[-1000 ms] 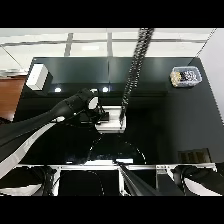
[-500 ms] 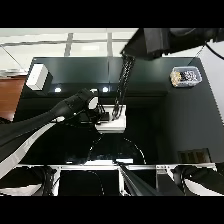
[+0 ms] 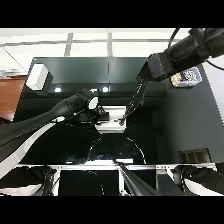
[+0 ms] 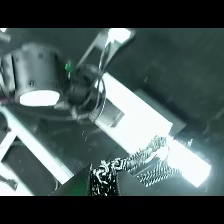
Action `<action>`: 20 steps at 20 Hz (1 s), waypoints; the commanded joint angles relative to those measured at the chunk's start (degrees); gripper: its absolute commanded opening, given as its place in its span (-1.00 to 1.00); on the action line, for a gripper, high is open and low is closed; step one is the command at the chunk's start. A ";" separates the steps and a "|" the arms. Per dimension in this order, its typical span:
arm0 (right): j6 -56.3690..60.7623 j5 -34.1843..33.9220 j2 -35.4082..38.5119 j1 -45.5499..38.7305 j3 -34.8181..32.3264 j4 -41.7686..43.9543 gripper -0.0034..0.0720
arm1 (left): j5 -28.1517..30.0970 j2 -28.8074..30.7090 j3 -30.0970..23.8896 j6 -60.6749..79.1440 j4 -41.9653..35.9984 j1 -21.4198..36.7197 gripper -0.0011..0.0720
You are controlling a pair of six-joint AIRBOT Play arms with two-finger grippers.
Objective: Fold the box and place the chain.
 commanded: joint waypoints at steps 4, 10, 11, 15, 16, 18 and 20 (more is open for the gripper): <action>-0.98 -6.82 0.02 2.84 -7.48 7.50 -0.88 | 0.15 -0.04 0.00 0.00 0.11 0.04 -0.90; -1.16 -12.72 0.02 6.40 -18.21 8.35 -0.88 | 0.15 -0.04 0.00 0.00 0.11 0.04 -0.90; -1.14 -14.58 0.02 7.23 -20.79 8.33 -0.88 | 0.15 -0.04 0.00 0.00 0.13 0.04 -0.90; -0.26 -23.10 0.02 8.31 -31.02 8.28 -0.88 | 0.15 -0.04 0.00 0.00 0.11 0.04 -0.90; -0.26 -24.33 0.02 8.31 -33.09 8.26 -0.88 | 0.15 -0.04 0.00 0.00 0.13 0.04 -0.90; -0.26 -27.06 0.02 8.31 -36.76 8.26 -0.88 | 0.15 -0.04 0.00 0.00 0.20 0.04 -0.90; -0.26 -30.14 0.02 8.28 -39.28 8.13 -0.88 | 0.15 -0.04 0.00 0.00 0.20 0.04 -0.90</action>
